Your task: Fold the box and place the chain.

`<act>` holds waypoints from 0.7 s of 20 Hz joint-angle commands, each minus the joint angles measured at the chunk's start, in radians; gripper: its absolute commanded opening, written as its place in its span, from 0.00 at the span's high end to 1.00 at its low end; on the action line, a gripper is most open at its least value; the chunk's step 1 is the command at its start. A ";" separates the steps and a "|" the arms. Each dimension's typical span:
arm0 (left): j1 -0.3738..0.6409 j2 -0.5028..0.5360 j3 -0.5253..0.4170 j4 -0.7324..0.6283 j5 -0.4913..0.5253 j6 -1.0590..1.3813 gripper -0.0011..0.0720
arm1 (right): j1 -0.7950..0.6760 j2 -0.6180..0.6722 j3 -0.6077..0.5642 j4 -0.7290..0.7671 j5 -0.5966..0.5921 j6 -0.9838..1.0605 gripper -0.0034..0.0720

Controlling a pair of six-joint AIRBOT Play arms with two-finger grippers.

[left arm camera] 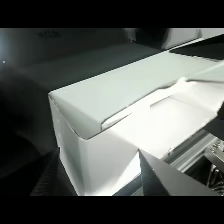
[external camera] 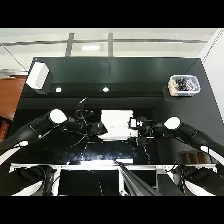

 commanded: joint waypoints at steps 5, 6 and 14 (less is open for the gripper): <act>-0.015 0.001 0.002 0.049 0.037 -0.071 0.19 | 0.000 0.000 0.000 0.000 0.000 0.000 0.32; -0.015 0.001 0.002 0.050 0.038 -0.080 0.19 | 0.000 0.000 0.000 0.000 0.000 0.000 0.32; -0.132 0.000 0.098 0.444 0.047 -0.445 0.22 | 0.000 0.000 0.000 0.000 0.000 0.000 0.32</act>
